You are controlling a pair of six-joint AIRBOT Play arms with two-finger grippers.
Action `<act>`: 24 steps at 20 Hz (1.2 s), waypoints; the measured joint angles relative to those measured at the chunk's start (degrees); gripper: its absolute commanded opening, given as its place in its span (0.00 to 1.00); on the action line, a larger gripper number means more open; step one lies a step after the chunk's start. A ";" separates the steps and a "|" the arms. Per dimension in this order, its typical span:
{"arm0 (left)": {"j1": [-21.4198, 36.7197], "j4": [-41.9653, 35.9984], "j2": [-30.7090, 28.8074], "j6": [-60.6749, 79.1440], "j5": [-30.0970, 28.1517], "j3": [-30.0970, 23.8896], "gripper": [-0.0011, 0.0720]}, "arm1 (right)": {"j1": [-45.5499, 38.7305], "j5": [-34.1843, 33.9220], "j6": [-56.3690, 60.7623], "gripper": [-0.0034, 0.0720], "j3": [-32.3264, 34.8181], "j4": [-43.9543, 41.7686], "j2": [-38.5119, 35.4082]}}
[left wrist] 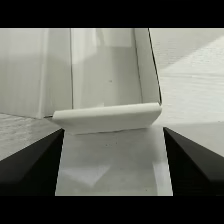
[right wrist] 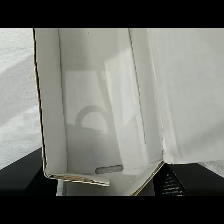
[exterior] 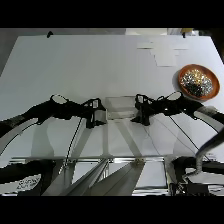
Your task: Fold the box and place the chain.
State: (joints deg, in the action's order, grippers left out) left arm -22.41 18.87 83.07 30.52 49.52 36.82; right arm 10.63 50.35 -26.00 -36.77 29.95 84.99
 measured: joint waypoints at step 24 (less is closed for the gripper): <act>-3.34 -5.92 2.56 -1.60 -4.28 0.74 0.96 | 0.00 0.00 0.04 0.57 0.00 -0.02 0.00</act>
